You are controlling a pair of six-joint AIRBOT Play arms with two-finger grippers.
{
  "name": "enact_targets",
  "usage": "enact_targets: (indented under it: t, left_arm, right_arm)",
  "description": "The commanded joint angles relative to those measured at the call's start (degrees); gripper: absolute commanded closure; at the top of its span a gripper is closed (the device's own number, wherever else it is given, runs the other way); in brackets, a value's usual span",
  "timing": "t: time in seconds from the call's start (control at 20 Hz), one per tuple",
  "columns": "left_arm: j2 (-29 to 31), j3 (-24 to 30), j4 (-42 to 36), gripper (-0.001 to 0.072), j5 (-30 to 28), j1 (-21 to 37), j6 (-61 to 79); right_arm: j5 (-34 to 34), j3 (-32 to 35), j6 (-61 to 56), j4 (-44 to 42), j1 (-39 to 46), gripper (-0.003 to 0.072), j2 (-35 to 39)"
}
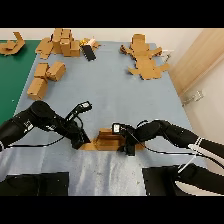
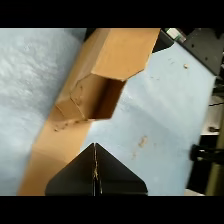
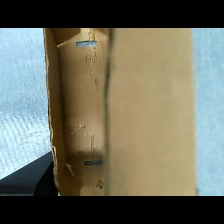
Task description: Fold the box.
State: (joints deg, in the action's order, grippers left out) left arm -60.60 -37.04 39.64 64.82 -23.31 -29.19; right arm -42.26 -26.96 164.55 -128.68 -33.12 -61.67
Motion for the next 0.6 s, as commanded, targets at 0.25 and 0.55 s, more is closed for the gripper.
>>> enact_targets:
  t: [0.25, 0.55]
  left_arm:
    - [0.3, 0.0, 1.6, 0.07, 2.3, -0.9, -11.3]
    - [0.3, 0.0, -4.7, 0.07, 2.3, -1.0, -14.0]
  right_arm:
    - [-0.7, 0.0, 0.0, 1.9, -4.9, 0.0297, 0.1]
    - [-0.4, 0.0, 0.0, 2.5, -4.8, 0.0297, 0.7]
